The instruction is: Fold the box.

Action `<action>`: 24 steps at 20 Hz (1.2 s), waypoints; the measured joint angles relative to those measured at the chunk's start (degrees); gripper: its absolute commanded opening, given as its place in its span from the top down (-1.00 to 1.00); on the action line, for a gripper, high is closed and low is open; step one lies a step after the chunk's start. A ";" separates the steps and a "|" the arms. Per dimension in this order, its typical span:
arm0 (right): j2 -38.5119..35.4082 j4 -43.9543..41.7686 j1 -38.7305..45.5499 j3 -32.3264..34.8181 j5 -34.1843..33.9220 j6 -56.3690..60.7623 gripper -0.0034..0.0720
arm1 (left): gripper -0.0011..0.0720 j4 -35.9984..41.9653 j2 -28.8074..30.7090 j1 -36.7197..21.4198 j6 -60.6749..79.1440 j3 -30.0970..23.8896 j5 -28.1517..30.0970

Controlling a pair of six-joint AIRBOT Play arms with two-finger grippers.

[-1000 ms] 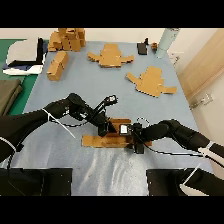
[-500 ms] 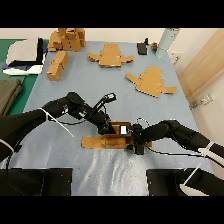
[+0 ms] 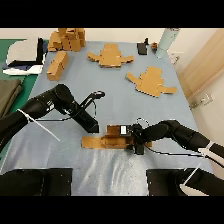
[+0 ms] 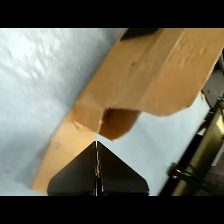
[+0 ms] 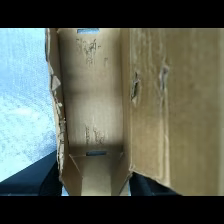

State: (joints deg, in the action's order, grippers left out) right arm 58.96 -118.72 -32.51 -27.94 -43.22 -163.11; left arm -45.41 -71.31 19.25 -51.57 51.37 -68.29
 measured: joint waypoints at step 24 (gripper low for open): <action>0.00 0.00 0.00 0.00 0.13 0.02 -0.50 | 0.94 11.10 -15.02 4.37 -9.09 7.87 10.91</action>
State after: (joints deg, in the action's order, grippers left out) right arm 58.96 -118.72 -32.51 -27.94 -43.09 -163.09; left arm -34.30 -86.32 23.62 -60.66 59.24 -57.39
